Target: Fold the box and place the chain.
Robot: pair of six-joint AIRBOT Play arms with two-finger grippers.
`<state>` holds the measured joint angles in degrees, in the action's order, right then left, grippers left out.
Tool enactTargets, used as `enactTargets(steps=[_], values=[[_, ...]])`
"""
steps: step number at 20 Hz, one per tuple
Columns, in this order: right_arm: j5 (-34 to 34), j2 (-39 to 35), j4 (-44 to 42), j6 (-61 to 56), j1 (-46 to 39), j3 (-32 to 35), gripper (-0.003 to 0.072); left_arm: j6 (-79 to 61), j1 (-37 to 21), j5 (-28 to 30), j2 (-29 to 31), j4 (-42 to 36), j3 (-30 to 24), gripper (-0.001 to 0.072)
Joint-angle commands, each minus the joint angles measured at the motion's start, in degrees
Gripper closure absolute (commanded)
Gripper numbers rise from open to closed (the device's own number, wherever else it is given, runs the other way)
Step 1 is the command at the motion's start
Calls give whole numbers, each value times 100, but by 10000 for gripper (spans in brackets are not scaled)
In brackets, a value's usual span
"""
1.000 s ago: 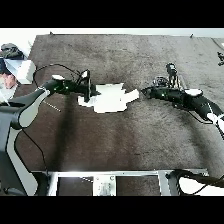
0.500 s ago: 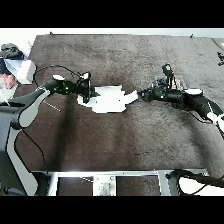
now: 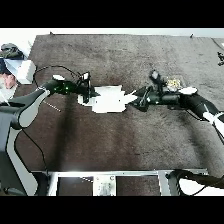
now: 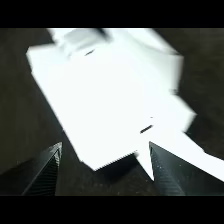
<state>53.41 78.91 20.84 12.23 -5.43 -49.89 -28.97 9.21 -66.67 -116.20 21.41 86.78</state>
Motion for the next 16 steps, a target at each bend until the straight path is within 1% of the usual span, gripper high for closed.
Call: enactTargets(steps=[1, 3, 4, 8, 12, 16], values=[[-688, 2, 1250, 372, 758, -4, 87, 0, -2, 7, 4, 2, 0, 699], [-1091, 31, 1762, 367, 1104, -4, 87, 0, -2, 7, 7, 2, 0, 699], [-1193, 70, 1801, 380, 1180, -4, 87, 0, -2, 7, 7, 2, 0, 699], [-1307, 435, 1794, 472, 1318, -17, 88, 0, -2, 7, 7, 2, 0, 699], [-1974, 710, 1790, 470, 1526, -72, 96, 0, -2, 7, 7, 2, 0, 699], [-2218, 920, 1591, 450, 1517, -299, 95, 0, -2, 7, 7, 0, 0, 699]])
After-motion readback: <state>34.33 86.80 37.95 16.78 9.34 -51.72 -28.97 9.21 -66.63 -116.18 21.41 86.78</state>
